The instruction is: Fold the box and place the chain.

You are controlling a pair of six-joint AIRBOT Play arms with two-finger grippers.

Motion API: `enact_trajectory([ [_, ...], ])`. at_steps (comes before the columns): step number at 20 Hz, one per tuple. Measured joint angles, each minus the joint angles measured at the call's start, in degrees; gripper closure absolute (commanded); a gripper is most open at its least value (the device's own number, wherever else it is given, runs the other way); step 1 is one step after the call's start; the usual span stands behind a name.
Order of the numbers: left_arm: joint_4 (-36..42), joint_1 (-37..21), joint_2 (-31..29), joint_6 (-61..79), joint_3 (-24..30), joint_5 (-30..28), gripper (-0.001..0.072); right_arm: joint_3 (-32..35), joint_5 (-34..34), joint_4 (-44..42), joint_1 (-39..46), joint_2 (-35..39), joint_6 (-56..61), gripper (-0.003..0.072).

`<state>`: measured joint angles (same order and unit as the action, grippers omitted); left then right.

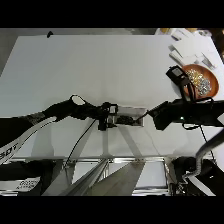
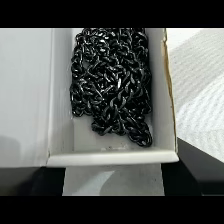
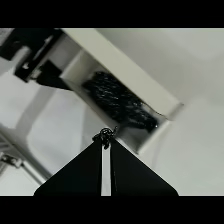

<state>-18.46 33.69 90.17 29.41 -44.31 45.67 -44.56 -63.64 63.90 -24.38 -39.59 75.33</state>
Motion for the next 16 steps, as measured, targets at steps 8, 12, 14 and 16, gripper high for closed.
enact_trajectory([
  [8,-0.02,0.0,0.0,0.0,0.0,0.0,0.0458,-0.09,12.02,-0.72,-7.72,-13.0,-2.49,0.0446],
  [12,0.0,0.0,0.0,0.0,0.0,0.0,0.0457,-3.45,13.25,-0.72,-8.13,-15.76,-6.4,0.0464],
  [14,-0.02,0.0,0.0,0.0,0.0,0.0,0.0458,-6.36,13.29,-0.68,-7.15,-16.55,-9.31,0.0669],
  [16,0.0,0.0,0.0,0.0,0.0,0.0,0.0458,-8.26,13.4,0.68,-5.27,-17.81,-11.37,0.0667],
])
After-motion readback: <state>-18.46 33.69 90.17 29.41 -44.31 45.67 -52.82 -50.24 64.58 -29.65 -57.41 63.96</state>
